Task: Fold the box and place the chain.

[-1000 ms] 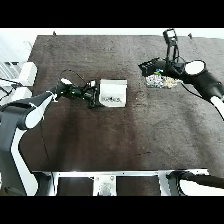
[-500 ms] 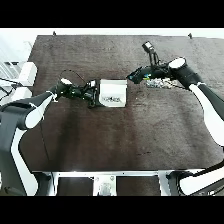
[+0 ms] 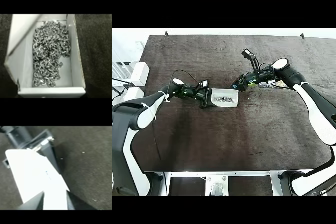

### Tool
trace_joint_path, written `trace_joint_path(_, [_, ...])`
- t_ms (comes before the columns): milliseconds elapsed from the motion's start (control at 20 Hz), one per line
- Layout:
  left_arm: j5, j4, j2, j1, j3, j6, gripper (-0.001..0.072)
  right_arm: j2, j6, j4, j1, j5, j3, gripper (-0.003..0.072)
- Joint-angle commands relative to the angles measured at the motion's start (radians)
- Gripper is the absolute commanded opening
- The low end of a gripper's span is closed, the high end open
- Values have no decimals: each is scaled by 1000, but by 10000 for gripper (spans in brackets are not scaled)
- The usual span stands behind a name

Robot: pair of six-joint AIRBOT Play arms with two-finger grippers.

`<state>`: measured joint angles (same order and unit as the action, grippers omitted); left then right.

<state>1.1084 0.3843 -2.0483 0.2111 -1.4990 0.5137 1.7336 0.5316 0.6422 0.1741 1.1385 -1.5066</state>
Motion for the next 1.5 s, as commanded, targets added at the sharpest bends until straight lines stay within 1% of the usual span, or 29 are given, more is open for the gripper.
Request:
trace_joint_path(0, [0, 0, 0, 0, 0, 0, 347, 2, -2, 2, 5, 90, -2, 379])
trace_joint_path(100, [0, 0, 0, 0, 0, 0, 347, 2, -2, 15, 12, 109, -2, 385])
trace_joint_path(350, [0, 0, 0, 0, 0, 0, 347, 2, -21, 45, 43, 94, -2, 386])
trace_joint_path(400, [0, 0, 0, 0, 0, 0, 347, 2, -21, 71, 50, 83, -2, 410])
trace_joint_path(500, [0, 0, 0, 0, 0, 0, 348, 10, -21, 102, 64, 82, -2, 416])
trace_joint_path(550, [0, 0, 0, 0, 0, 0, 347, 13, -25, 112, 71, 82, -2, 447])
trace_joint_path(600, [0, 0, 0, 0, 0, 0, 347, 15, -44, 118, 77, 82, -2, 454])
trace_joint_path(750, [0, 0, 0, 0, 0, 0, 347, 24, -69, 122, 89, 73, -2, 455])
trace_joint_path(900, [0, 0, 0, 0, 0, 0, 347, 31, -71, 136, 92, 31, -2, 454])
trace_joint_path(1100, [0, 0, 0, 0, 0, 0, 347, 50, -92, 137, 92, 28, -2, 454])
trace_joint_path(1450, [0, 0, 0, 0, 0, 0, 347, 53, -122, 137, 92, -31, -2, 454])
